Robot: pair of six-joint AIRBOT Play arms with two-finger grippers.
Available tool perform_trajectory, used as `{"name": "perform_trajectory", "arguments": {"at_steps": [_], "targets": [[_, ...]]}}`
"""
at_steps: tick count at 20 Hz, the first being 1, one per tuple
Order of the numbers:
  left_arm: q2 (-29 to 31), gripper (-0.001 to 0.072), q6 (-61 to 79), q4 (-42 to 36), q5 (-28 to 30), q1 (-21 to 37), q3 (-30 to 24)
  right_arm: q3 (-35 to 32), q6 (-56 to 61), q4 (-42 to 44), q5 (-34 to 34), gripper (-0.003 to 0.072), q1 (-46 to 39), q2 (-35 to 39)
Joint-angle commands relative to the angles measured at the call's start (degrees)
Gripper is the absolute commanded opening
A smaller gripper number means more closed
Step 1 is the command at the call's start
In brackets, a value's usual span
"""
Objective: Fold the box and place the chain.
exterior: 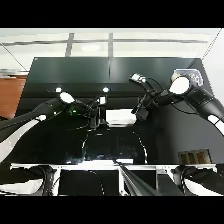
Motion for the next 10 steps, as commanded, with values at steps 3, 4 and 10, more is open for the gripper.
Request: {"name": "perform_trajectory", "arguments": {"at_steps": [3, 4, 10], "targets": [[0.0, 0.0404, 0.0, 0.0, 0.0, 0.0, 0.0, -6.7, -0.5, 28.0, 1.5, 0.0013, -7.5, -0.3], [0.0, 0.0404, 0.0, 0.0, 0.0, 0.0, 0.0, -7.6, -0.4, 30.5, 1.3, 0.0013, -7.8, -1.3], [0.0, 0.0404, 0.0, 0.0, 0.0, 0.0, 0.0, -8.6, 10.5, 22.7, -7.4, 0.0014, -5.1, -8.8]]}}
